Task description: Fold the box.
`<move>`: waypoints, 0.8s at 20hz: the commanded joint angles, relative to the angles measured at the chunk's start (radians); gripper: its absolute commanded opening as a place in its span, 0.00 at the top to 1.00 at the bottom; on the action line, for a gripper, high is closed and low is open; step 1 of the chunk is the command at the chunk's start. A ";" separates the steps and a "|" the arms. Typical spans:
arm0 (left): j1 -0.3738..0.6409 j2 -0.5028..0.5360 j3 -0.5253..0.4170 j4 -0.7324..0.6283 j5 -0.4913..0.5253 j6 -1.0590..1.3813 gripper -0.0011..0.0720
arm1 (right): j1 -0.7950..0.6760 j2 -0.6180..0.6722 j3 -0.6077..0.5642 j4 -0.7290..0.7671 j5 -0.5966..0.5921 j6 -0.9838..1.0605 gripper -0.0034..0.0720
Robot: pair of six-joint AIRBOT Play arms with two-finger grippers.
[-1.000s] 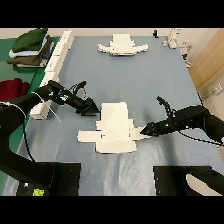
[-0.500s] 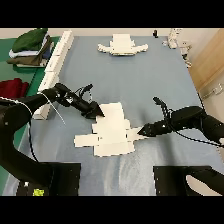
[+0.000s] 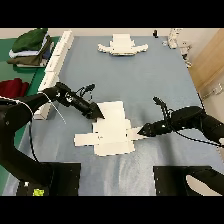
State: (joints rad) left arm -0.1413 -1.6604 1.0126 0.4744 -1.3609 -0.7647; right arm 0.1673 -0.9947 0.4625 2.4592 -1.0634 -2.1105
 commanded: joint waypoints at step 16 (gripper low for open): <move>-0.055 0.000 0.026 0.057 -0.064 0.100 0.97 | 0.001 0.000 0.000 -0.021 0.001 0.000 0.95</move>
